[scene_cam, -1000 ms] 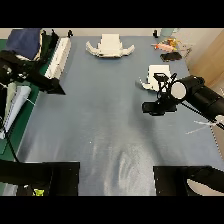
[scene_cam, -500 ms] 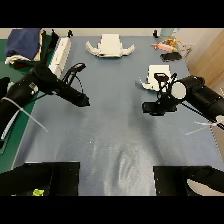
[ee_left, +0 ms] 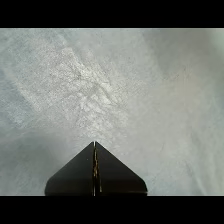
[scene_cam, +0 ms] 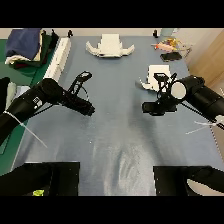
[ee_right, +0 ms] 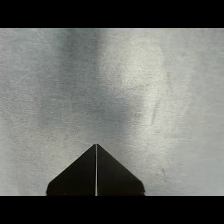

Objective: Fold the box.

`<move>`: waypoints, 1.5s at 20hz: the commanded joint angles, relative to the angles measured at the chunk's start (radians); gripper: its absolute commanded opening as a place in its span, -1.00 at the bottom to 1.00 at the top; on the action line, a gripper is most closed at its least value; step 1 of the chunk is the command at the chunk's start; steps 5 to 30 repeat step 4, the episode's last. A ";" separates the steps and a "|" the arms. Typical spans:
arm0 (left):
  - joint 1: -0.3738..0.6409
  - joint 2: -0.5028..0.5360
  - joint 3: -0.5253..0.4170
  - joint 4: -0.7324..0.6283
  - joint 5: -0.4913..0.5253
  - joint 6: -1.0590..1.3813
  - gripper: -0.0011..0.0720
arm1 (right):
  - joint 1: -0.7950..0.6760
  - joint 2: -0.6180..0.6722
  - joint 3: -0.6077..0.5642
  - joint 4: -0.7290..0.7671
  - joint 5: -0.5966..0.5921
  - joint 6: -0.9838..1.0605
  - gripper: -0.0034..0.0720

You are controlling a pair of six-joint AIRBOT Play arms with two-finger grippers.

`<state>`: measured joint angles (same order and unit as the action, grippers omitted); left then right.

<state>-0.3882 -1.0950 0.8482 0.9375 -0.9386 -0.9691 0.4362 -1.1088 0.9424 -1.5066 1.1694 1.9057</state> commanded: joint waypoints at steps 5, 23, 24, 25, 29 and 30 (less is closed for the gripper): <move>-0.005 0.004 -0.006 0.001 0.008 0.000 -0.93 | 0.000 0.000 0.001 0.001 0.000 0.000 -0.90; -0.005 0.004 -0.006 0.001 0.008 0.000 -0.93 | 0.000 0.000 0.001 0.001 0.000 0.000 -0.90; -0.005 0.004 -0.006 0.001 0.008 0.000 -0.93 | 0.000 0.000 0.001 0.001 0.000 0.000 -0.90; -0.005 0.004 -0.006 0.001 0.008 0.000 -0.93 | 0.000 0.000 0.001 0.001 0.000 0.000 -0.90; -0.005 0.004 -0.006 0.001 0.008 0.000 -0.93 | 0.000 0.000 0.001 0.001 0.000 0.000 -0.90; -0.005 0.004 -0.006 0.001 0.008 0.000 -0.93 | 0.000 0.000 0.001 0.001 0.000 0.000 -0.90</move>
